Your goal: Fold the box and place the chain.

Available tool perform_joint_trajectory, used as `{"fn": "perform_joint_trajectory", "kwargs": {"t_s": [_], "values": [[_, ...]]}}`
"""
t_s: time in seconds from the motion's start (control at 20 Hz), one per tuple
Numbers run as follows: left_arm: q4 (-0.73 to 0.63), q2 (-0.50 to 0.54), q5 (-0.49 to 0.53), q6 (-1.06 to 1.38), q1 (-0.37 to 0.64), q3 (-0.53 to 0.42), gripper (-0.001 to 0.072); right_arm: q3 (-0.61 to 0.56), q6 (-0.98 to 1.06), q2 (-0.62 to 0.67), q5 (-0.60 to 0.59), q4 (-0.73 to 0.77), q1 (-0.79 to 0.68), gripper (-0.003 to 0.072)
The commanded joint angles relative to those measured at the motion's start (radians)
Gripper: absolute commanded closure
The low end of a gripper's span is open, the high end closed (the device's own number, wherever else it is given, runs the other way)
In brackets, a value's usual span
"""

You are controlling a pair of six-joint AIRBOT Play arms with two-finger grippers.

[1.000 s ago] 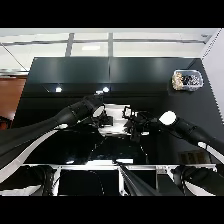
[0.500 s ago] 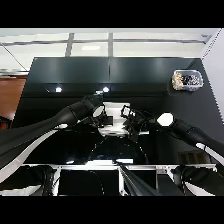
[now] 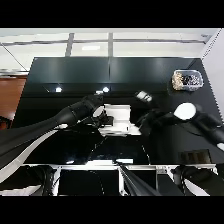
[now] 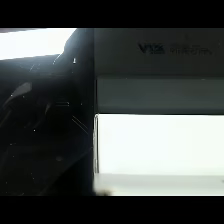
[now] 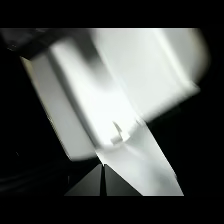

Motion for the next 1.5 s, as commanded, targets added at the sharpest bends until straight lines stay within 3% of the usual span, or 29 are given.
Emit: {"fn": "perform_joint_trajectory", "kwargs": {"t_s": [0.0,0.15,0.3,0.45,0.65,0.8,0.95,1.0,1.05,1.1,1.2,1.35,1.4,1.45], "values": [[0.001,-0.001,-0.006,0.002,0.001,0.000,0.0681,0.009,0.301,0.071,0.153,-0.174,-0.258,0.0665],[0.000,-0.001,-0.005,0.002,0.001,0.000,0.0682,-0.111,0.509,0.069,-0.039,-0.104,-0.515,0.0665],[0.000,-0.001,-0.006,0.002,0.001,0.000,0.0682,-0.259,0.569,0.057,-0.114,0.107,-0.598,0.0665],[0.000,-0.001,-0.006,0.002,0.001,0.000,0.0682,-0.299,0.491,-0.031,-0.087,0.212,-0.495,0.0665],[0.000,-0.001,-0.006,0.002,0.001,0.000,0.0681,-0.262,0.222,-0.219,-0.023,0.485,-0.290,0.0665],[0.000,-0.001,-0.006,0.002,0.001,0.000,0.0682,-0.173,0.146,-0.281,0.000,0.492,-0.193,0.0664],[0.000,-0.001,-0.006,0.002,0.001,0.000,0.0681,-0.063,0.107,-0.280,0.110,0.415,-0.198,0.0661],[0.000,-0.001,-0.006,0.002,0.001,0.000,0.0682,-0.032,0.119,-0.280,0.134,0.362,-0.198,0.0478],[0.000,-0.001,-0.006,0.002,0.001,0.000,0.0682,-0.015,0.152,-0.280,0.146,0.346,-0.197,0.0193],[0.000,-0.001,-0.006,0.002,0.001,0.000,0.0681,-0.006,0.164,-0.280,0.157,0.356,-0.196,0.0076],[0.000,-0.001,-0.006,0.002,0.001,0.000,0.0682,-0.003,0.164,-0.280,0.165,0.389,-0.179,0.0077],[0.000,-0.001,-0.006,0.002,0.001,0.000,0.0682,-0.003,0.230,-0.280,0.085,0.405,-0.117,0.0083],[0.000,-0.001,-0.006,0.002,0.001,0.000,0.0682,-0.003,0.249,-0.280,0.061,0.403,-0.092,0.0170],[0.000,-0.001,-0.006,0.002,0.001,0.000,0.0681,-0.003,0.285,-0.280,0.037,0.404,-0.067,0.0210]]}}
